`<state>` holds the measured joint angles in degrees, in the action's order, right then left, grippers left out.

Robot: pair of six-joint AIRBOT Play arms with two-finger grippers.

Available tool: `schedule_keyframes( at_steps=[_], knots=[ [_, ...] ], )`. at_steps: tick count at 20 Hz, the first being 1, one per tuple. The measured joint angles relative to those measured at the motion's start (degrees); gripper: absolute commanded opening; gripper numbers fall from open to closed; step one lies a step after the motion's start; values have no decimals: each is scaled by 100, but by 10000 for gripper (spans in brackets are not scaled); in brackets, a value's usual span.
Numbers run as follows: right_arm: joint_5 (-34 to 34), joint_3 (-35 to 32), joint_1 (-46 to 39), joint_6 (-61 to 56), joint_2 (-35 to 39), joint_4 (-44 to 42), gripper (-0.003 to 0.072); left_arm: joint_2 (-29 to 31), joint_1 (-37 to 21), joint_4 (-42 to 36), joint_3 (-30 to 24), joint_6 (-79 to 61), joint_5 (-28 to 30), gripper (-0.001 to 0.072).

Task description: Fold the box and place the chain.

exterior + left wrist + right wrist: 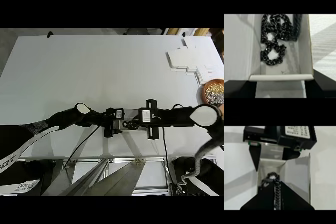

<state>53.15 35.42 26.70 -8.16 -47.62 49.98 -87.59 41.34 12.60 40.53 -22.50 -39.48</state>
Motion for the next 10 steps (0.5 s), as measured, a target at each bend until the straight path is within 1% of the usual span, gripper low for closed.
schedule_keyframes(
  at_steps=[1,2,3,5,7,9,10],
  knots=[
    [-120,0,76,-133,-162,52,89,-2,0,2,0,2,0,208],
    [-216,0,136,-245,-337,90,173,-2,0,0,0,0,0,208],
    [-278,0,177,-317,-492,114,208,-2,0,2,0,0,0,208],
    [-354,7,229,-415,-669,162,208,-2,0,0,0,0,0,208],
    [-402,31,256,-479,-660,295,198,-2,0,0,0,0,0,208],
    [-420,52,269,-514,-452,647,164,0,0,2,0,2,0,208],
    [-404,61,271,-520,-286,933,160,-2,0,2,0,0,0,208]
  ],
)
